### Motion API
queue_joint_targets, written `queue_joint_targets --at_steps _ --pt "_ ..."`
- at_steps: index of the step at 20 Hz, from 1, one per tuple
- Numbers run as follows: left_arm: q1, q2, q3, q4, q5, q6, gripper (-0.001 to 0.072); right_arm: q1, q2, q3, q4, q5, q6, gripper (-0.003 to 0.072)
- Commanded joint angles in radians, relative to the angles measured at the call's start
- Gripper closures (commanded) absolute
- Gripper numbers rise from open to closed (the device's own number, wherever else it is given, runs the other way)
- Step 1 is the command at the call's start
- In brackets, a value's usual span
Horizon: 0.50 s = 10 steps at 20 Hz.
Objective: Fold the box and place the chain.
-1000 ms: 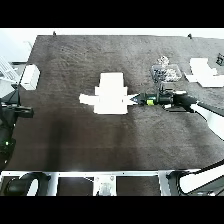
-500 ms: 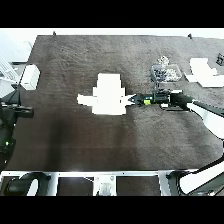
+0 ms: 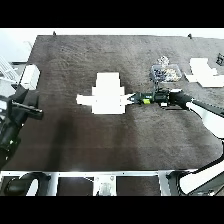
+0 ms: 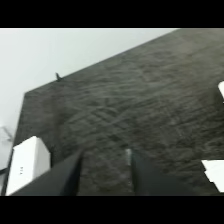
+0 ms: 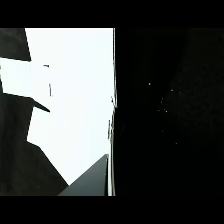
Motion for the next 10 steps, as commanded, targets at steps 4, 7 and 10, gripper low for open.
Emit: queue_joint_targets --at_steps 4,7,10 --pt "0.000 -0.401 0.236 -0.061 -0.163 -0.059 0.0333 0.001 0.000 0.003 0.000 0.000 0.000 0.0679" --pt "0.000 -0.678 0.433 -0.035 -0.288 -0.162 0.0334 0.001 0.000 0.003 0.000 0.000 -0.001 0.0679" --pt "0.000 -0.954 0.641 0.103 -0.473 -0.374 0.0335 0.001 0.000 0.003 0.000 0.000 -0.001 0.0679"
